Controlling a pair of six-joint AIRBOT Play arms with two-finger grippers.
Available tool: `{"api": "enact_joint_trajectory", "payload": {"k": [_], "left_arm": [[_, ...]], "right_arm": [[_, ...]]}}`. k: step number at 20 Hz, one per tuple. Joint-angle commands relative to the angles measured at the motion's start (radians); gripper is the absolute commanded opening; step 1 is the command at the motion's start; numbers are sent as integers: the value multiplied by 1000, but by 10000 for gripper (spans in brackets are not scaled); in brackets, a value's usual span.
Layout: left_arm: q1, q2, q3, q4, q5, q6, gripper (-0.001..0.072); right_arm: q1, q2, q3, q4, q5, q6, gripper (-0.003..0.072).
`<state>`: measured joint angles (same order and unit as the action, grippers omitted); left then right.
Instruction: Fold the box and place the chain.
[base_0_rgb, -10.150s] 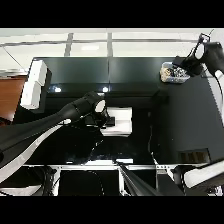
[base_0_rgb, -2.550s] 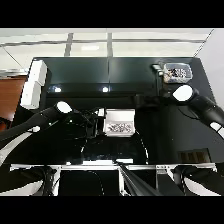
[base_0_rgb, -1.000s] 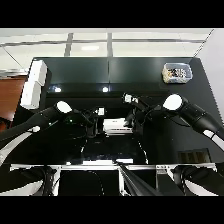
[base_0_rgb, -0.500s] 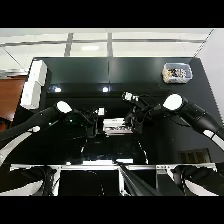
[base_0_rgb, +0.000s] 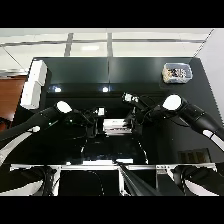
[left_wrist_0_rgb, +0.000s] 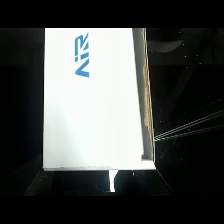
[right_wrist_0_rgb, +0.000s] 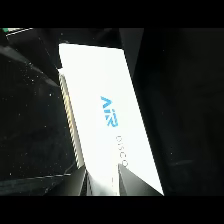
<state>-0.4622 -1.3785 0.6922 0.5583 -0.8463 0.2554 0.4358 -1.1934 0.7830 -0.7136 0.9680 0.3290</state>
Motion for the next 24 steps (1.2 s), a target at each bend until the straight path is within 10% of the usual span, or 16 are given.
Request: {"api": "enact_joint_trajectory", "payload": {"k": [1, 20, 24], "left_arm": [[-1, 0, 0, 0, 1, 0, 485], [-1, 0, 0, 0, 1, 0, 486], [-1, 0, 0, 0, 1, 0, 485]], "right_arm": [[1, -2, 0, -10, 4, 0, 211], [2, 24, -43, 2, 35, 32, 321], [-13, 98, -19, 19, 40, 343, 301]]}}
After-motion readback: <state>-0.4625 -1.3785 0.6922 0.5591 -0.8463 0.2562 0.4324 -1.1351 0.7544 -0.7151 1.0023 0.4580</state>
